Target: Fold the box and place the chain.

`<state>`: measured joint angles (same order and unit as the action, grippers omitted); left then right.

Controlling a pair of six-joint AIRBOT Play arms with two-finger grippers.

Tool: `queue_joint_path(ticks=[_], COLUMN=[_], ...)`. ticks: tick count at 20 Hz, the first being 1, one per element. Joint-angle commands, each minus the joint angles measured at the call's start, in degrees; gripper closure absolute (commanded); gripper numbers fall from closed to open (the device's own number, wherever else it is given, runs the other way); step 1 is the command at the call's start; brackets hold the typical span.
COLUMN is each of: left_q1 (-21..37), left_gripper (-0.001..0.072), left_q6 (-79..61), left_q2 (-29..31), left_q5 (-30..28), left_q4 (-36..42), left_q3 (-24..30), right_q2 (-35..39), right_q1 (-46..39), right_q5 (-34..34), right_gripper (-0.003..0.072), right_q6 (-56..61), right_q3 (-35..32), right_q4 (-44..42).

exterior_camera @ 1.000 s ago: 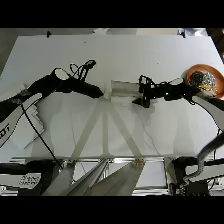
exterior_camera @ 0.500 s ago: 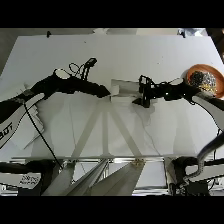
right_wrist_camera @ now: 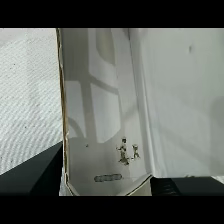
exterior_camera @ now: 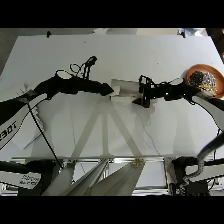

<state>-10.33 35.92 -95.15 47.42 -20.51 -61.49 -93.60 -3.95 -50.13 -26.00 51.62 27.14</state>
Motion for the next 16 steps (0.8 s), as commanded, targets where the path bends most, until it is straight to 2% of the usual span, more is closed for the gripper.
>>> queue_joint_path(ticks=[1,8,16], left_q1=[-1.3,-3.5,-3.5], left_gripper=[0.0175,0.0177,0.0216], left_q6=[-1.0,2.5,10.6], left_q2=[-1.5,-2.2,-2.2], left_q5=[-1.9,-8.3,-11.0], left_q4=[2.8,2.5,-2.7], left_q3=[0.0,0.0,0.0], right_q2=[0.0,0.0,0.0], right_q1=[0.0,0.0,0.0], right_q5=[0.0,0.0,0.0], right_gripper=[0.0251,0.0251,0.0251], right_q6=[0.0,0.0,0.0], right_q3=[0.0,0.0,0.0], right_q4=[0.0,0.0,0.0])
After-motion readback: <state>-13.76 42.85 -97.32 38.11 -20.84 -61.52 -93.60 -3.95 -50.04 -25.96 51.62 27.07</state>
